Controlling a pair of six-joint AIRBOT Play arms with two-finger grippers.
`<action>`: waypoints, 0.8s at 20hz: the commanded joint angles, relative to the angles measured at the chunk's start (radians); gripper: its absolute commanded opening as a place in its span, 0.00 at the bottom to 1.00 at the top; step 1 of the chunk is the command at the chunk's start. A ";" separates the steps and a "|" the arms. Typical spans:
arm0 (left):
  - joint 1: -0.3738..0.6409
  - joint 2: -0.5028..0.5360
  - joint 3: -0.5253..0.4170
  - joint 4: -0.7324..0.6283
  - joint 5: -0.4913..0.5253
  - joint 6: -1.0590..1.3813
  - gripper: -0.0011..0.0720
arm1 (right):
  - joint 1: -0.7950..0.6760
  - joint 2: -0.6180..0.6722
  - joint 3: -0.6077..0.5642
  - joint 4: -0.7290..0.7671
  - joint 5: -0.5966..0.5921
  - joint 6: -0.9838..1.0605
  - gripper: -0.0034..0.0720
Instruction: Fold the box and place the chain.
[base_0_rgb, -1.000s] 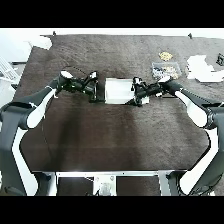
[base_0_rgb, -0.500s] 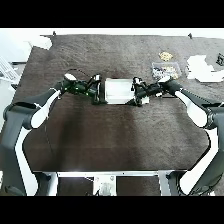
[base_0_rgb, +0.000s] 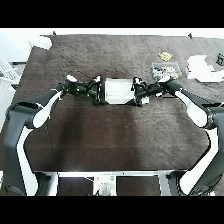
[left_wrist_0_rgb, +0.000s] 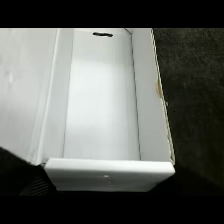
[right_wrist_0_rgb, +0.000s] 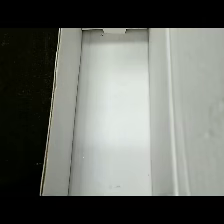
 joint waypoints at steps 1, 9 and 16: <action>-0.008 -0.005 0.000 -0.019 0.015 0.018 1.00 | 0.000 0.000 0.000 0.000 0.000 0.000 0.80; -0.021 -0.007 0.000 -0.018 0.056 0.022 1.00 | 0.000 0.000 0.000 0.000 0.000 0.000 0.80; -0.021 -0.007 0.000 -0.014 0.072 0.025 0.52 | 0.000 0.000 0.000 0.000 0.000 0.000 0.80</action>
